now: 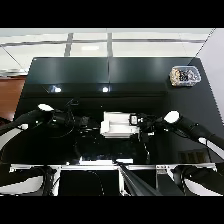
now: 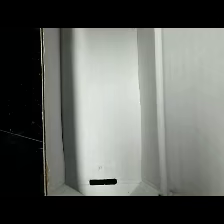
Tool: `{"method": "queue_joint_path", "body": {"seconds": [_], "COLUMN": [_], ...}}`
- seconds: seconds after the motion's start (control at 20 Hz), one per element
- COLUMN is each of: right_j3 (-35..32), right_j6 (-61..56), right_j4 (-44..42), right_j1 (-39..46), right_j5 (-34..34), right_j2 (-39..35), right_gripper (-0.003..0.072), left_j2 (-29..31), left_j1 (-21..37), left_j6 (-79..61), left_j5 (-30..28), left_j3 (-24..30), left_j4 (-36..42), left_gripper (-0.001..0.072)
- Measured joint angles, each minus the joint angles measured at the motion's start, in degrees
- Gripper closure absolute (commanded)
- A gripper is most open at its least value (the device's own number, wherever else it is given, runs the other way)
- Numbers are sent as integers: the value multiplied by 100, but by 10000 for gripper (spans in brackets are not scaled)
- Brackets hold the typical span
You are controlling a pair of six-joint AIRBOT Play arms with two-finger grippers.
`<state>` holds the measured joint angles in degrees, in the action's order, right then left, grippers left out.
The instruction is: Fold the box and place the chain.
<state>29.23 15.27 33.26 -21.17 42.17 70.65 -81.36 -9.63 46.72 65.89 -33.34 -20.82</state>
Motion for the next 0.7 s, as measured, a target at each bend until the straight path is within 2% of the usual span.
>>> {"method": "queue_joint_path", "body": {"seconds": [0.2,0.35,0.4,0.55,0.65,0.7], "right_j3": [2,0,2,0,0,0], "right_j6": [0,0,0,0,0,0], "right_j4": [0,0,0,-2,-2,-2], "right_j1": [0,0,0,0,0,0], "right_j5": [0,0,0,0,0,0], "right_j2": [0,0,0,0,0,0], "right_gripper": [620,620,620,620,620,620], "left_j2": [0,0,0,17,46,59], "left_j1": [-376,-619,-680,-789,-828,-839], "left_j6": [0,240,393,857,1123,1224], "left_j5": [33,37,44,74,98,131], "left_j3": [-240,-520,-614,-846,-953,-992], "left_j4": [15,-98,-197,-557,-774,-841], "left_gripper": [1,37,95,117,227,244]}}
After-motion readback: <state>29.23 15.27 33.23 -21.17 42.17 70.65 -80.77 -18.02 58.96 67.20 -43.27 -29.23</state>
